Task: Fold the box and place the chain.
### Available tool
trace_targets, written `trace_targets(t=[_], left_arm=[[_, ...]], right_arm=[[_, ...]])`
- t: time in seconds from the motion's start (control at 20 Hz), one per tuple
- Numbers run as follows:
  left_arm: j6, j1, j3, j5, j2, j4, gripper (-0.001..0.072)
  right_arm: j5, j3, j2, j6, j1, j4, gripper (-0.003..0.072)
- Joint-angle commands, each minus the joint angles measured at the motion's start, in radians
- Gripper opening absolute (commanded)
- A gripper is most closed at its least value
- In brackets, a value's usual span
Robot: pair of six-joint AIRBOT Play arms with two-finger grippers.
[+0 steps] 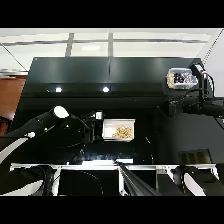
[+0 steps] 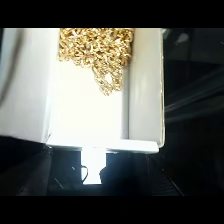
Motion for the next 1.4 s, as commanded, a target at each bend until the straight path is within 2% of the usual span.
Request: trace_targets(t=[0.0, 0.9, 1.15, 1.35], left_arm=[[0.008, -0.014, 0.0, 0.031, -0.001, -0.034, 0.0707], [0.103, -0.014, 0.005, 0.051, -0.001, -0.035, 0.0701], [0.184, -0.014, 0.005, 0.046, -0.01, -0.155, 0.0699], [0.183, -0.02, 0.007, 0.046, -0.011, -0.145, 0.0698]], right_arm=[[0.0, 0.001, 0.0, 0.0, 0.0, 0.0, 0.0696], [0.001, 0.001, 0.0, 0.0, 0.0, 0.001, 0.0696], [0.001, 0.001, 0.0, 0.0, 0.0, 0.001, 0.0696], [0.001, 0.001, 0.0, 0.0, 0.0, 0.001, 0.0696]])
